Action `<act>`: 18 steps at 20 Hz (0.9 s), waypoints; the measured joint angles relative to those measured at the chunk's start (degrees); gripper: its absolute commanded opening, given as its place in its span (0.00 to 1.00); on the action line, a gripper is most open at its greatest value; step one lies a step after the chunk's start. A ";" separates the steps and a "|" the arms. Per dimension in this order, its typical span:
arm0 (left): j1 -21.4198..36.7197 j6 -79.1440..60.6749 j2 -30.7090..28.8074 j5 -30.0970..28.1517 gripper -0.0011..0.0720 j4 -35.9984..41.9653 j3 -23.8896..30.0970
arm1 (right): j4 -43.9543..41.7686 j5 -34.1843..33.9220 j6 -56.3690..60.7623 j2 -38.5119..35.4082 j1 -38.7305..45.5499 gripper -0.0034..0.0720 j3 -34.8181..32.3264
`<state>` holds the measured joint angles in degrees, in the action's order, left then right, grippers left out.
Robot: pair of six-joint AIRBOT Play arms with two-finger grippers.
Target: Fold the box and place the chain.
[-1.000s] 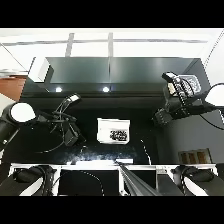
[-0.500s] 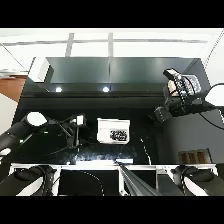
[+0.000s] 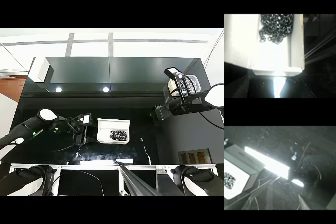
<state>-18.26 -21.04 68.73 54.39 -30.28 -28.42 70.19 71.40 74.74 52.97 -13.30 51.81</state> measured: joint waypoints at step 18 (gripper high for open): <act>-4.17 1.57 1.92 -2.93 0.96 -0.85 -1.68 | 0.11 -1.90 0.02 0.00 0.00 0.99 0.00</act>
<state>-22.44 -19.46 70.65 51.46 -31.14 -30.11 70.30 69.49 74.76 52.97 -13.30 51.81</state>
